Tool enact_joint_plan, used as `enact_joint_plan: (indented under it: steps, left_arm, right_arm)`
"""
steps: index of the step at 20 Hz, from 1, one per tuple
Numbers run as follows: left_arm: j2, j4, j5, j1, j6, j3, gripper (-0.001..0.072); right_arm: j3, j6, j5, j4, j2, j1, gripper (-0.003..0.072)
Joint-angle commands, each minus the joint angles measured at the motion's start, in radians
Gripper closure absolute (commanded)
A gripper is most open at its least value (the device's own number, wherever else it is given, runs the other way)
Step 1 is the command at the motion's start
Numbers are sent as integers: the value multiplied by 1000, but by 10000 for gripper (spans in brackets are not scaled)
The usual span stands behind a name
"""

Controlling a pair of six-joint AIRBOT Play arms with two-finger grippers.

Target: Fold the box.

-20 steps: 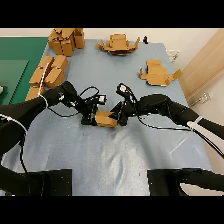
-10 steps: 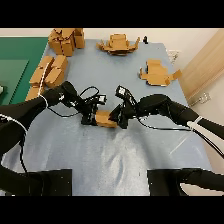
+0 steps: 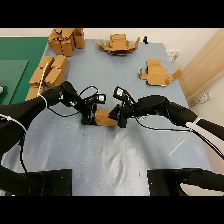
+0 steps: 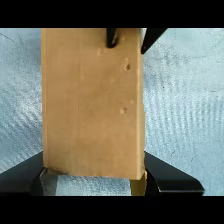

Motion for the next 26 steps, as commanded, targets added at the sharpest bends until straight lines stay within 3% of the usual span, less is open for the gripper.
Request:
enact_joint_plan:
  steps: [1,3,5,13,14,16,21,23,26]
  left_arm:
    - [0,1,-3,-1,6,0,544]
    - [0,1,-3,-1,5,0,544]
    - [0,1,-3,-1,5,0,544]
    - [0,1,-4,-1,5,0,544]
    - [0,1,-4,-1,5,0,544]
    - [0,1,-4,-1,5,0,543]
    - [0,2,-10,-1,5,0,544]
    - [0,2,-10,-1,5,0,544]
    - [0,2,-11,-1,5,0,543]
  right_arm:
    - [23,0,29,-8,0,7,542]
    - [41,0,10,-9,-1,7,544]
    - [41,0,7,-10,-1,7,595]
    - [39,0,-109,-10,-85,7,594]
    - [39,0,-114,-14,-99,7,580]
    - [39,0,-113,-15,-110,6,455]
    - [41,0,-100,-13,-58,6,444]
    - [41,1,-92,-13,-30,6,325]
    - [41,2,-93,-13,-7,6,325]
